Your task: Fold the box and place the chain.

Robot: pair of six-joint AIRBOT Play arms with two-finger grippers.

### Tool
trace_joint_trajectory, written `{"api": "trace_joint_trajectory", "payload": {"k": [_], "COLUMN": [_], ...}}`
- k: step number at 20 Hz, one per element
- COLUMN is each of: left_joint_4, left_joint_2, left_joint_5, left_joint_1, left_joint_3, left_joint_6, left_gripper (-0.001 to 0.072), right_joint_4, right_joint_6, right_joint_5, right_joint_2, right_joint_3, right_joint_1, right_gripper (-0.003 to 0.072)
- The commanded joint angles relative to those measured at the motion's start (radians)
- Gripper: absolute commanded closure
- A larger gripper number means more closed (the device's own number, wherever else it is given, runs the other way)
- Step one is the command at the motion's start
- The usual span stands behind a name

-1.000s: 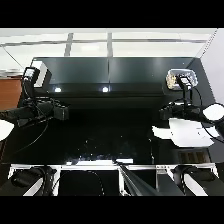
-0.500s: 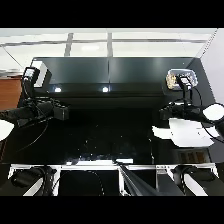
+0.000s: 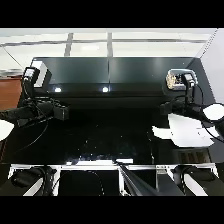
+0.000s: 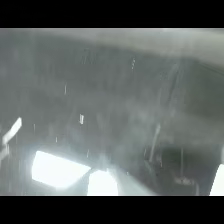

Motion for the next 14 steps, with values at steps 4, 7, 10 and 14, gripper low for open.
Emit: {"api": "trace_joint_trajectory", "payload": {"k": [4,7,10,14], "left_joint_4": [0.001,0.0,0.0,-0.037], "left_joint_2": [-0.008,-0.01,-0.013,-0.039], "left_joint_5": [0.124,0.17,0.195,0.183], "left_joint_1": [0.001,0.001,0.001,0.001], "left_joint_3": [0.0,-0.001,-0.001,-0.001], "left_joint_6": [0.001,0.0,0.0,-0.015], "left_gripper": [0.068,0.068,0.0678,0.0045], "right_joint_4": [-0.409,-0.599,-0.536,-0.338], "right_joint_6": [0.286,0.519,0.414,-0.072], "right_joint_5": [-0.248,-0.222,0.005,0.472], "right_joint_2": [-0.004,-0.061,-0.206,-0.464], "right_joint_3": [0.022,0.085,0.217,0.428], "right_joint_1": [-0.219,-0.589,-0.898,-1.015], "right_gripper": [-0.0022,-0.0022,-0.0022,-0.0022]}}
